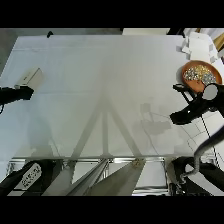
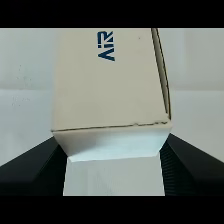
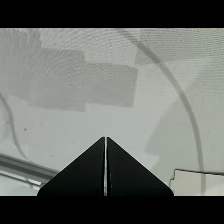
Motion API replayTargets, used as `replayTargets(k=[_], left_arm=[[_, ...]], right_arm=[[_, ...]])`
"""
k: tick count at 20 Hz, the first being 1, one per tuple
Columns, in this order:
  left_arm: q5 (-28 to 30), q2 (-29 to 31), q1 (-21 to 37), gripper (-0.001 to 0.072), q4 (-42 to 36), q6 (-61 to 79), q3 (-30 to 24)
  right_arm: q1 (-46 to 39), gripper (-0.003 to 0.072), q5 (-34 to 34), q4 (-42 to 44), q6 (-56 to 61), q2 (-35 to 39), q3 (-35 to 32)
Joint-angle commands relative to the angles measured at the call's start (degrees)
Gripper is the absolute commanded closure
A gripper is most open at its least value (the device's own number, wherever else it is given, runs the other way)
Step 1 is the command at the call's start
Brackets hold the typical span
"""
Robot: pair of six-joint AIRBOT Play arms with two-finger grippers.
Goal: Fold the box and place the chain.
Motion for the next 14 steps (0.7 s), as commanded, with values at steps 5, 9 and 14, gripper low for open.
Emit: replayTargets(k=[5,9,14], left_arm=[[-2.2,-1.6,0.4,0.0704,3.0,-1.7,-1.9],[-0.7,-1.8,0.4,0.0705,3.8,-1.6,-5.9],[-0.6,-1.8,0.4,0.0704,6.1,-1.6,-7.7]], right_arm=[[0.0,0.0669,0.0,0.0,0.0,0.0,0.0],[0.0,0.0669,0.0,0.0,0.0,0.0,0.0],[0.0,0.0669,0.0,0.0,0.0,0.0,0.0]])
